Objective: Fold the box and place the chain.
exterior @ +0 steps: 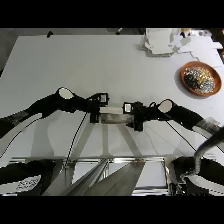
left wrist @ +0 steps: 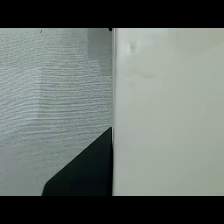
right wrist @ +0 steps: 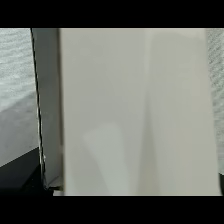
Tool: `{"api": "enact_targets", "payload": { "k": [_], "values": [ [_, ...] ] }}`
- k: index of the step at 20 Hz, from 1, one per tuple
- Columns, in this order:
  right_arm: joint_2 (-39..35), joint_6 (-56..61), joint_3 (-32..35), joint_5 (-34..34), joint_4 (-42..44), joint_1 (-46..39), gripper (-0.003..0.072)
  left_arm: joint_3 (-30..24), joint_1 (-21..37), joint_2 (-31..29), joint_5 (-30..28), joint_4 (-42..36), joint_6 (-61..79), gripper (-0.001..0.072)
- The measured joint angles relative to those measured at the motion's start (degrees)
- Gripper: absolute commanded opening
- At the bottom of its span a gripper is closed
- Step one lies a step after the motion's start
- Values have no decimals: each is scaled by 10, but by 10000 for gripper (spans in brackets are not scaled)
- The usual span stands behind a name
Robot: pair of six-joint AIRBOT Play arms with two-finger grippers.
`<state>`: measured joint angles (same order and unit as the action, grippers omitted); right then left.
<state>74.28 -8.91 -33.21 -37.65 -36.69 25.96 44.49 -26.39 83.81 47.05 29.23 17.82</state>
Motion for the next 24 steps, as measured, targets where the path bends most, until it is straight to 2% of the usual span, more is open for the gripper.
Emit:
{"api": "enact_targets", "payload": {
  "k": [2,3,4,7,9,11,24],
  "values": [
    [1,-3,0,2,1,0,498,0,0,0,0,0,0,11],
    [1,-4,0,3,1,0,468,0,0,0,0,0,0,11],
    [1,-5,0,5,1,0,391,0,0,0,0,0,0,11],
    [1,-7,0,8,0,0,317,0,0,0,0,0,0,11],
    [1,-8,0,9,-1,0,326,0,0,0,0,0,0,11],
    [1,-7,0,10,-1,0,365,0,0,0,0,0,0,11],
    [1,68,0,-6,-2,0,364,0,0,0,-1,0,0,11]
  ]
}}
